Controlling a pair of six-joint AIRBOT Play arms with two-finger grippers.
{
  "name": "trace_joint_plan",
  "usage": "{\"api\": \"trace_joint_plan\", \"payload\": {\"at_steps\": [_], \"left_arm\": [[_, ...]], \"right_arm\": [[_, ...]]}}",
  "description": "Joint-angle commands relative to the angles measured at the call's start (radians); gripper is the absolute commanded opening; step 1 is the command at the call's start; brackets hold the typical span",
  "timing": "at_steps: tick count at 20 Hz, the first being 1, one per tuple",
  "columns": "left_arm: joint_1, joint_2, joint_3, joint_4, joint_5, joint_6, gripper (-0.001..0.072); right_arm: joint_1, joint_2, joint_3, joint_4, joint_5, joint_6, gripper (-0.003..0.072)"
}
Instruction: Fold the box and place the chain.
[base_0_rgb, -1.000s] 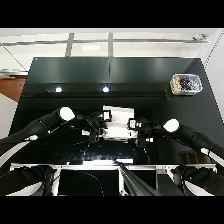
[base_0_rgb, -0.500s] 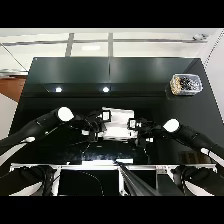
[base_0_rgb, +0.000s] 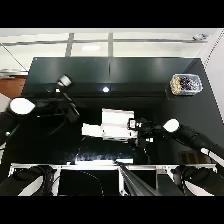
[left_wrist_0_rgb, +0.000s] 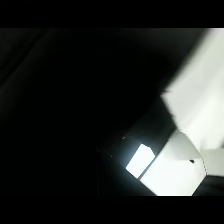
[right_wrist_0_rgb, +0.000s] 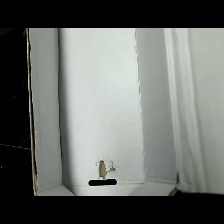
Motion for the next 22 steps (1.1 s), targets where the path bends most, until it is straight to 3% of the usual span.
{"api": "trace_joint_plan", "payload": {"at_steps": [1,4,8,12,17,22], "left_arm": [[0.198,0.021,-0.013,0.003,-0.118,-0.413,0.0032],[0.268,-0.029,-0.07,0.0,-0.182,-0.496,0.0032],[0.256,-0.128,-0.185,-0.027,-0.18,-0.619,0.0033],[0.249,-0.245,-0.195,-0.124,-0.222,-0.603,0.0032],[0.154,-0.353,-0.195,-0.223,-0.235,-0.472,0.0031],[0.054,-0.372,-0.184,-0.269,-0.197,-0.455,0.0031]], "right_arm": [[0.001,0.0,0.0,0.0,0.0,0.0,0.0411],[0.001,0.0,0.0,0.0,0.0,0.0,0.0411],[0.001,0.0,0.0,0.0,0.0,0.0,0.0411],[0.001,0.0,0.0,0.0,0.0,0.0,0.0411],[0.001,0.0,0.0,0.0,0.0,0.0,0.0411],[0.001,0.0,0.0,0.0,0.0,0.0,0.0411]]}}
